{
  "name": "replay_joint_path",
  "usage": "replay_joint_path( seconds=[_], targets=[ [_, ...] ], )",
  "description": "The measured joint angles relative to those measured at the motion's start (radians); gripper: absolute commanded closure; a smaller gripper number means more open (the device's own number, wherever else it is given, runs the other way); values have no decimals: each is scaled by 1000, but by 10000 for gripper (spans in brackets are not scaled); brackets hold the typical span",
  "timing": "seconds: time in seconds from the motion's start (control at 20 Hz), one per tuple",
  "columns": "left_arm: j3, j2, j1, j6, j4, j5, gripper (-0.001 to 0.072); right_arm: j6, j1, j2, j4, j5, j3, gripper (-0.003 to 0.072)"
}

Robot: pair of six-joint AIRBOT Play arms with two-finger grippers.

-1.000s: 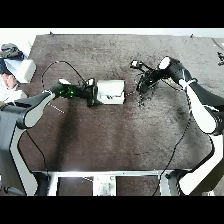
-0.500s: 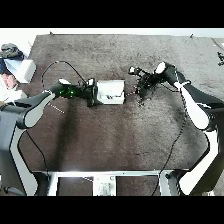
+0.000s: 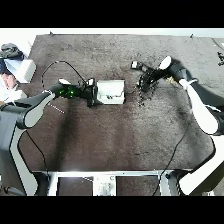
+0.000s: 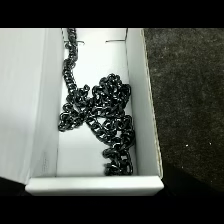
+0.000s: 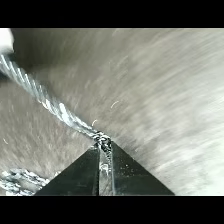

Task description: Fold the box and place the chain.

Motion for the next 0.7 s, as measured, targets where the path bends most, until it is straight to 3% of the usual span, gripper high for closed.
replay_joint_path(
  seconds=[0.35, 0.7],
  targets=[
    [0, 0, 0, 0, 0, 0, 312, 10, 3, 317, 197, 20, 2, 670],
    [0, 0, 0, 0, 0, 0, 312, 15, 53, 481, 362, -10, 1, 670]
  ],
)
